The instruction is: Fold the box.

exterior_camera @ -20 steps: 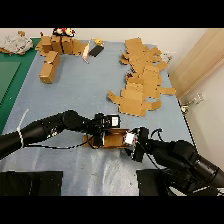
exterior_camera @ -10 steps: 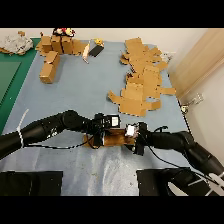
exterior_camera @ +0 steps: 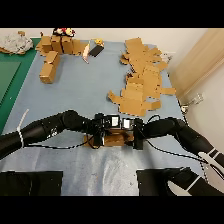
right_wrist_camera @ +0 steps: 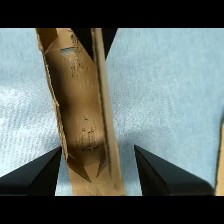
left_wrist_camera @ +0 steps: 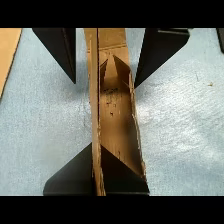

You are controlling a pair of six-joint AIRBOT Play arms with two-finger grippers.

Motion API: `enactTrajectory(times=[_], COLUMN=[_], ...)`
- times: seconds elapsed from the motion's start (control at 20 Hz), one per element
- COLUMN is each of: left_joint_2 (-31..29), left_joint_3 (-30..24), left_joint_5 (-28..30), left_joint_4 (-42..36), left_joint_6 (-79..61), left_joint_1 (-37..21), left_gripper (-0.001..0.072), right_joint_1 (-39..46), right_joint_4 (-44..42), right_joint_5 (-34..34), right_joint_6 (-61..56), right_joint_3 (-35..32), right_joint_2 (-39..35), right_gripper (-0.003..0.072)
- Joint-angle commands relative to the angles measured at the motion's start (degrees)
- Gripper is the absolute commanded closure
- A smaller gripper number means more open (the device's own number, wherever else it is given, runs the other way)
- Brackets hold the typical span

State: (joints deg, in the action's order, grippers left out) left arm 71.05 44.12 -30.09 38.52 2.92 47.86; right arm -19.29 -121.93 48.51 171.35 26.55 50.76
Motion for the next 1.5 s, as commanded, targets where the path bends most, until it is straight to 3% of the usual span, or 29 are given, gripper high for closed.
enactTrajectory(times=[0.0, 0.3, 1.45], left_joint_2=[0.02, 0.02, 0.02], left_joint_3=[0.00, 0.00, 0.00], left_joint_5=[0.02, 0.02, 0.02], left_joint_4=[0.02, 0.02, 0.02], left_joint_6=[0.00, 0.00, 0.00], left_joint_1=[0.00, 0.00, 0.00], left_gripper=[0.0696, 0.0697, 0.0696], right_joint_1=[0.13, -0.83, -1.07], right_joint_4=[-0.50, -2.89, -1.75], right_joint_5=[0.31, -1.62, -1.07], right_joint_6=[0.72, 0.72, 0.63], right_joint_3=[0.70, 0.70, 0.57], right_joint_2=[2.27, 6.32, 6.45], right_gripper=[-0.0017, -0.0017, -0.0010])
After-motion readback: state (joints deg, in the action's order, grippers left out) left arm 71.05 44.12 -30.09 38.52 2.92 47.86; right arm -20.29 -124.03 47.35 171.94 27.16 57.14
